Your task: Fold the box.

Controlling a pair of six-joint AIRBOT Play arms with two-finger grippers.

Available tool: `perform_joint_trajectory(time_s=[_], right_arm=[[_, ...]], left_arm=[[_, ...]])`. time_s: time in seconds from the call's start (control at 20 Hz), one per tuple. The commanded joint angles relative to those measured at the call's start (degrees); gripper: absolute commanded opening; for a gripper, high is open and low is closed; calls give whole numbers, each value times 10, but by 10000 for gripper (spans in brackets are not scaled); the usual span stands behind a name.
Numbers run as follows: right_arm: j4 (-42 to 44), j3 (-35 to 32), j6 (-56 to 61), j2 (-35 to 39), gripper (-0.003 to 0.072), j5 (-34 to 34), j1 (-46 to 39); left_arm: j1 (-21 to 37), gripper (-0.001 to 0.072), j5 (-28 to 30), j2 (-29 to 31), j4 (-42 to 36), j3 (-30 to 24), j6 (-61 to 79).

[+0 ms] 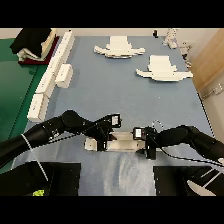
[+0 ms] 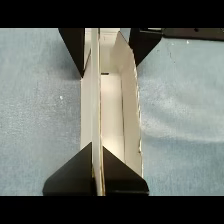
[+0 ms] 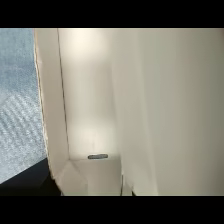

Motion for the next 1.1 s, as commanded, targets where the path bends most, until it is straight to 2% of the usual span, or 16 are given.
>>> perform_joint_trajectory(time_s=[0.0,0.35,0.55,0.7,1.05], right_arm=[[1,0,0,0,551,2,1],[1,0,0,0,551,2,1],[1,0,0,0,551,2,1],[1,0,0,0,551,2,1],[1,0,0,0,551,2,1]], left_arm=[[0,15,1,0,-19,1,-1],[0,15,3,0,-19,1,-1],[1,15,7,0,23,1,-6],[1,16,8,0,59,1,-63],[1,17,26,0,68,1,-67]])
